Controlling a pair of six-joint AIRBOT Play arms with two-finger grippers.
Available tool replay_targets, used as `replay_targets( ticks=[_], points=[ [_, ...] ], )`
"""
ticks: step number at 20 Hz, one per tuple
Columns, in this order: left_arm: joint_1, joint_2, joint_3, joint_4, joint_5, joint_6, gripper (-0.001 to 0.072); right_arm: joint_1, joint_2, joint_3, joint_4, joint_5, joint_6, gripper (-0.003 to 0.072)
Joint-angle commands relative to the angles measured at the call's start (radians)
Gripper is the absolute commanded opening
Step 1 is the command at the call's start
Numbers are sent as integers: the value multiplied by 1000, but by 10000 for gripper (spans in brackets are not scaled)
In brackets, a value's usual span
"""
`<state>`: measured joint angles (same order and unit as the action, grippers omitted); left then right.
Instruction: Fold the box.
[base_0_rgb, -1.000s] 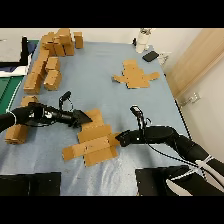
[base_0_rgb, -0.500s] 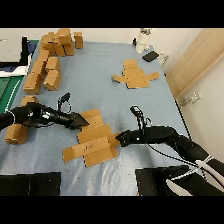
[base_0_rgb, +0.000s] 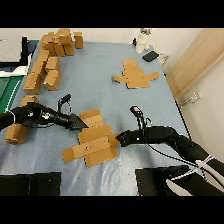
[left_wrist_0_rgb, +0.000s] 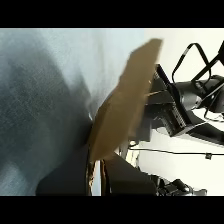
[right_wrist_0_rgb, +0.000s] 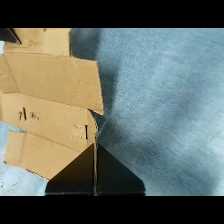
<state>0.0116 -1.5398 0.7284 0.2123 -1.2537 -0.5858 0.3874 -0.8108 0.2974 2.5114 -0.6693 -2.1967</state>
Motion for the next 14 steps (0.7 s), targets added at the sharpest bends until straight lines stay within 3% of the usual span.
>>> replay_targets(
  ticks=[1, 7, 9, 12, 14],
  points=[
    [0, -1, 0, 4, -2, 13, 106, 1, 0, -1, -5, 5, 0, 1],
    [0, -6, 0, -7, 4, 21, 104, 1, 0, -1, -10, 4, 0, 2],
    [-6, -25, 0, -10, -15, 44, 12, 1, 0, -1, -10, 4, 0, 2],
    [-29, -38, 0, -21, -16, 109, 10, 1, 0, -1, -9, 3, 0, 17],
    [-37, -37, 14, -45, -19, 166, 10, 1, 0, 0, -10, 10, 2, 342]
  ],
)
